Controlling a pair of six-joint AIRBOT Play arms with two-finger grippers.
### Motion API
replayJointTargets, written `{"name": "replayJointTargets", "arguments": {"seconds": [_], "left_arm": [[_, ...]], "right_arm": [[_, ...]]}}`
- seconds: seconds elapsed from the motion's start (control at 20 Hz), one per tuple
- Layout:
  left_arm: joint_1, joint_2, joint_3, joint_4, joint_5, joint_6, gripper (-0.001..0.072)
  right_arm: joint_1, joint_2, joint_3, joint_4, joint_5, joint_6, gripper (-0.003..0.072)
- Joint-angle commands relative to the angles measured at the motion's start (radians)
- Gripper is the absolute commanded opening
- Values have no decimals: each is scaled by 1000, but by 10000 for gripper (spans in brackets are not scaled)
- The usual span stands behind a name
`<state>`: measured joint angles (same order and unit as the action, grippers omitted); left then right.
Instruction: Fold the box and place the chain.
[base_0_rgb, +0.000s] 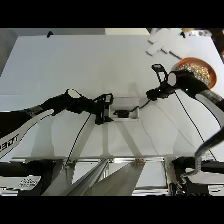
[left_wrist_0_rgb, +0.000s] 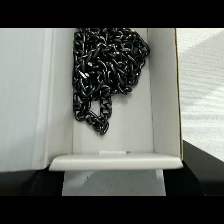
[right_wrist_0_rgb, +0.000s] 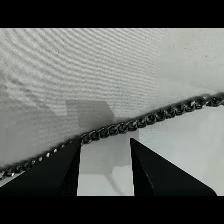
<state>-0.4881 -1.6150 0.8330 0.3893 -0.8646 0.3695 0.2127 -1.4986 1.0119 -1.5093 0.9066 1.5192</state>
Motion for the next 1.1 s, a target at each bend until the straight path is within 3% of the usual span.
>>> {"name": "replayJointTargets", "arguments": {"seconds": [0.0, 0.05, 0.1, 0.15, 0.4, 0.8, 1.05], "left_arm": [[0, 1, 0, 0, 0, 0, 206], [0, 1, 0, 0, 0, 0, 206], [0, 1, 0, 0, 0, 0, 206], [0, 1, 0, 0, 0, 0, 206], [0, 1, 0, 0, 0, 0, 206], [0, 1, 0, 0, 0, 0, 206], [0, 1, 0, 0, 0, 0, 206]], "right_arm": [[-1, -31, 0, 2, -7, -2, 336], [-1, -38, 0, 2, -6, -2, 262], [-1, -39, 0, 2, -6, -2, 103], [-1, -37, 0, 1, -6, -3, 18], [9, 25, 0, -14, 18, -33, 17], [112, 331, -6, -22, 150, -36, 17], [255, 513, -7, 35, 155, -17, 18]]}}
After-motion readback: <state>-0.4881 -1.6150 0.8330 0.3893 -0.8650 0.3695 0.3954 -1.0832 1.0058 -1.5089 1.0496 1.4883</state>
